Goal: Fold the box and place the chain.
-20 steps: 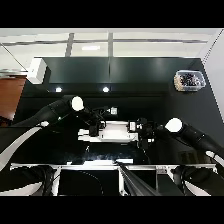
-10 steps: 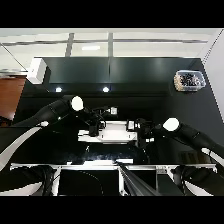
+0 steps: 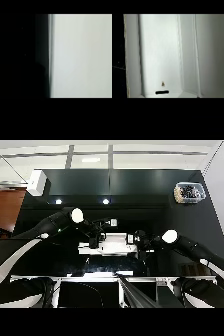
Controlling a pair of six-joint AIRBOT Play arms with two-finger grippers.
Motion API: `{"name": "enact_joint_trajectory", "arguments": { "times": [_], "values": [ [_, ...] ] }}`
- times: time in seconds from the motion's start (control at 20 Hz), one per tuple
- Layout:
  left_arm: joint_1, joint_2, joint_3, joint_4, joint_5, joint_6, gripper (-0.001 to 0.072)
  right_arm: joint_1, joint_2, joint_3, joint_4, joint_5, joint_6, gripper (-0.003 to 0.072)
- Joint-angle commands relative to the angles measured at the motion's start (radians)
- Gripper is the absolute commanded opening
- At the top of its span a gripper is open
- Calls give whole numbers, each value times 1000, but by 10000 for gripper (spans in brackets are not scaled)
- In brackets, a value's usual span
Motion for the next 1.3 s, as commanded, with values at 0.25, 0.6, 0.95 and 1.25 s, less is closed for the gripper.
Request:
{"name": "enact_joint_trajectory", "arguments": {
  "times": [0.25,0.6,0.95,1.25],
  "values": [
    [0,0,1,0,2,0,26,0,-13,-2,-20,-13,-4,634],
    [0,0,1,0,3,0,25,0,-13,-2,-20,-13,-1,633],
    [0,0,1,0,3,0,26,0,-13,-2,-19,-11,8,633],
    [0,0,1,0,3,0,25,0,-13,-2,-20,-11,26,633]
  ]
}}
